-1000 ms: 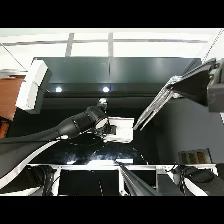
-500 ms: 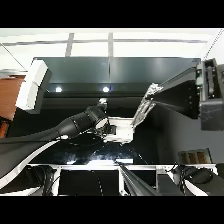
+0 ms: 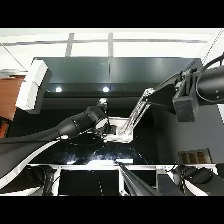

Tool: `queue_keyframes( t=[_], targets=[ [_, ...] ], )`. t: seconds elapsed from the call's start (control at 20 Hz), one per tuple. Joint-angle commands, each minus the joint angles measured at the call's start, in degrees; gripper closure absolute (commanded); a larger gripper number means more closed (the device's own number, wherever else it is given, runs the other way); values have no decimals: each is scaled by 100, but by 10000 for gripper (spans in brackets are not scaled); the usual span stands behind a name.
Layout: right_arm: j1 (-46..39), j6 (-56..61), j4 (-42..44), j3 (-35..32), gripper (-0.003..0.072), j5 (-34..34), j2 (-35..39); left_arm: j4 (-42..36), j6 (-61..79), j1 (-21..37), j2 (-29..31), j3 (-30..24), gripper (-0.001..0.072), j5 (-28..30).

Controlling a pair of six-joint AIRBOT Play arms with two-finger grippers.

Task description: Fold the box and place the chain.

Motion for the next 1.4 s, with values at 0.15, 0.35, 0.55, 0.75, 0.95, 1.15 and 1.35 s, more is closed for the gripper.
queue_keyframes(
  t=[0.15, 0.35, 0.55, 0.75, 0.95, 1.15, 1.35],
  targets=[
    [22, 114, 85, -376, 669, 81, -2, 24, 0, 0, -2, 0, 681, 9],
    [328, 111, 197, -793, 668, -350, -11, 24, 0, 0, -2, 0, 682, 46],
    [444, 109, 199, -883, 669, -566, -96, 22, -2, 0, -2, 0, 681, 46],
    [507, 111, 199, -1152, 668, -544, -129, 22, -2, 0, -2, 0, 681, 44],
    [575, 116, -59, -1657, 668, -573, -129, 22, 0, 0, -2, 0, 682, 44],
    [577, 175, -334, -1882, 668, -623, -129, 22, 0, 0, -2, 0, 682, 42],
    [693, 177, -85, -2124, 668, -804, -131, 22, 0, 0, -2, 0, 681, 42]
  ],
)
